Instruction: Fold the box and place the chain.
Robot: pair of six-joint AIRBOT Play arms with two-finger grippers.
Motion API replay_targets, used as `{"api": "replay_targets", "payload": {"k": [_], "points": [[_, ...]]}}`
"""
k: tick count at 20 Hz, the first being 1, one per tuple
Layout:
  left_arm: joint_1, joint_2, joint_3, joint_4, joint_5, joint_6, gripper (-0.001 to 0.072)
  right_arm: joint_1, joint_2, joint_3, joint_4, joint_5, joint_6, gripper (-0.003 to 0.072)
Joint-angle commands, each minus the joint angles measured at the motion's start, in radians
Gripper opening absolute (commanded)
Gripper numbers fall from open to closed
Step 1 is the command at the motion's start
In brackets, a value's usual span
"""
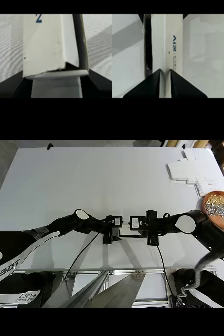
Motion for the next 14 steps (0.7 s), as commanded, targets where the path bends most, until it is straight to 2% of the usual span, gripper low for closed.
{"api": "replay_targets", "payload": {"k": [1, 4, 8, 14], "points": [[0.0, 0.001, 0.0, 0.0, -0.001, 0.001, 0.0274, 0.001, 0.0, -0.002, 0.001, -0.007, 0.0, 0.01], [0.0, 0.001, 0.0, 0.0, -0.001, 0.001, 0.0274, 0.001, -0.003, -0.015, 0.006, -0.02, 0.0, 0.0202], [0.0, 0.001, 0.0, 0.0, -0.001, 0.001, 0.0274, 0.001, -0.004, -0.019, 0.013, 0.026, 0.0, 0.0201], [0.0, 0.001, 0.0, 0.0, -0.001, 0.001, 0.0274, 0.001, -0.005, -0.02, 0.021, 0.031, 0.0, 0.0201]]}}
